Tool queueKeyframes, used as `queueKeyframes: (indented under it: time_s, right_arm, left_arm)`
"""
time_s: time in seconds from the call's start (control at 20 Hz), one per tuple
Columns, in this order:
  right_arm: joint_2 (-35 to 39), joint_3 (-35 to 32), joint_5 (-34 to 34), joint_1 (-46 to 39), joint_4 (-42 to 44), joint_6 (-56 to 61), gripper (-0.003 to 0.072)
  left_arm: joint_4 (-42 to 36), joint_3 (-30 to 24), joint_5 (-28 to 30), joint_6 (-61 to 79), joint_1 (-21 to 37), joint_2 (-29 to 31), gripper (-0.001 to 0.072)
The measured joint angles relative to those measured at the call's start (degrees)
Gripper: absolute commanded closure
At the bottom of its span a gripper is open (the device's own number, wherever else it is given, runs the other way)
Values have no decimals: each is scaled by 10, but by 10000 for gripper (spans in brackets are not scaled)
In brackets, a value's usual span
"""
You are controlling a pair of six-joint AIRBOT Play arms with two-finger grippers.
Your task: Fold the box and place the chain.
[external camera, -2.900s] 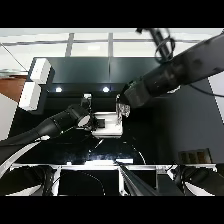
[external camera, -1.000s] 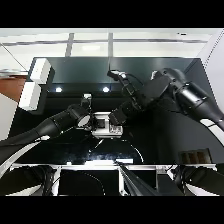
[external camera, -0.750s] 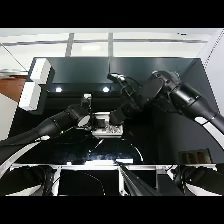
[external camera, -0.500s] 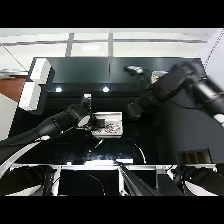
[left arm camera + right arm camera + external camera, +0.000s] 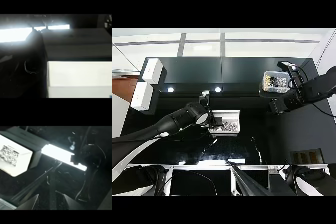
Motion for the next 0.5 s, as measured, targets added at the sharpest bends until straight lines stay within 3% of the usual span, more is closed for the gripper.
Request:
queueKeyframes:
  time_s: [0.05, 0.3, 0.5]
  right_arm:
    - [2, -4, 5, -2, 1, 0, 322]
    - [5, -13, 17, -7, 1, 0, 322]
    - [5, -15, 27, -9, -31, 3, 322]
  left_arm:
    - [0, 7, -5, 5, 0, -2, 88]
    - [1, 59, -81, 139, 2, 17, 92]
    - [-15, 52, -155, 339, 33, 102, 92]
